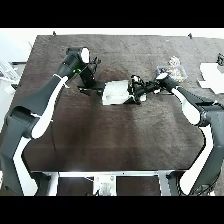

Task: Fold the box and place the chain.

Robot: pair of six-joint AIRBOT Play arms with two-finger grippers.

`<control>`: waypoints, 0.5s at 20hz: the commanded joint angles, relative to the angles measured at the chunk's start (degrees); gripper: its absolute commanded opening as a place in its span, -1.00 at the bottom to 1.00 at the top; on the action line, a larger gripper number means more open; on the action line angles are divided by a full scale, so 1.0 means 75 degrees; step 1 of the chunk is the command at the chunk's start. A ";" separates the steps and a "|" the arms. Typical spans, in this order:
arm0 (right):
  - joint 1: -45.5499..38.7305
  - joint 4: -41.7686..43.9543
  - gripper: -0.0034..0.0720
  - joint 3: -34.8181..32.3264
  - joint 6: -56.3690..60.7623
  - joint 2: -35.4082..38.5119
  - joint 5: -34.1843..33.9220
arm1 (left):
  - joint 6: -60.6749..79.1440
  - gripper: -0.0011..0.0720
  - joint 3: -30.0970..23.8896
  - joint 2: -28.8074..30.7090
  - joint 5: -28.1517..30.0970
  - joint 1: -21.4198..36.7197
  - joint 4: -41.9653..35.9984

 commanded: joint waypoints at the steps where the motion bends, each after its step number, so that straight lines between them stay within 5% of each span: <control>1: 0.0009 0.0000 0.64 0.0000 -0.0003 0.0003 0.0003 | 0.0956 0.83 -0.0233 0.0041 0.0268 0.0286 -0.0592; 10: 0.0009 0.0000 0.64 0.0000 0.0000 0.0003 0.0003 | 0.4704 0.83 -0.1070 0.0895 0.0863 0.1510 -0.3960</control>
